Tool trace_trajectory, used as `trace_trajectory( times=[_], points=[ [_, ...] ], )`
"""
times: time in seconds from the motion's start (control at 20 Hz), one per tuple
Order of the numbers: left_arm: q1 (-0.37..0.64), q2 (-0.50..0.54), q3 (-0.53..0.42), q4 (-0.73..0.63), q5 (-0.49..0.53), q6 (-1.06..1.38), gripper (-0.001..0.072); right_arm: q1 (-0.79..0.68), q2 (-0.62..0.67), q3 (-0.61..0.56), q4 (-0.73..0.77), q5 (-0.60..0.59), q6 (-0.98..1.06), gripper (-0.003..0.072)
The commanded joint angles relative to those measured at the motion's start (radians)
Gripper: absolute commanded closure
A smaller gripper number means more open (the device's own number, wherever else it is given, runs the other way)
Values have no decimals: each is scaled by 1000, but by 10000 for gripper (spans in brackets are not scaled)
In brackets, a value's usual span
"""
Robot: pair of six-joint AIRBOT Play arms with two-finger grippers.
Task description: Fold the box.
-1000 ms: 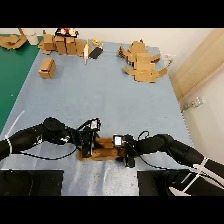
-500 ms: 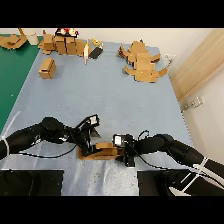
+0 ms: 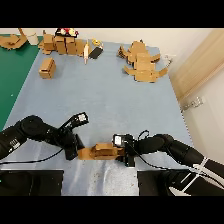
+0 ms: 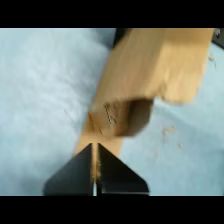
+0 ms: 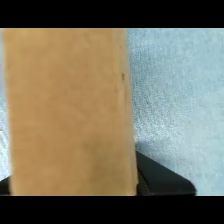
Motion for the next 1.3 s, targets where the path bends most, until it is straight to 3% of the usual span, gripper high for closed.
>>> trace_trajectory(
  times=[0.0,0.15,0.25,0.35,0.75,1.0,1.25],
  points=[
    [-7,35,0,126,-184,-424,700,0,1,0,0,0,0,251],
    [-70,35,-6,-95,-130,-500,700,0,1,0,0,0,0,251],
    [-106,35,-16,-303,11,-473,700,0,1,0,0,0,0,251],
    [-119,20,-24,-425,156,-467,700,0,1,0,0,0,0,251],
    [-119,-80,-24,-448,473,-467,700,0,1,0,0,0,0,251],
    [-120,-167,-24,-456,482,-479,699,0,1,0,0,0,0,251],
    [-122,-314,12,-458,347,-474,700,0,1,0,0,1,0,251]
  ],
)
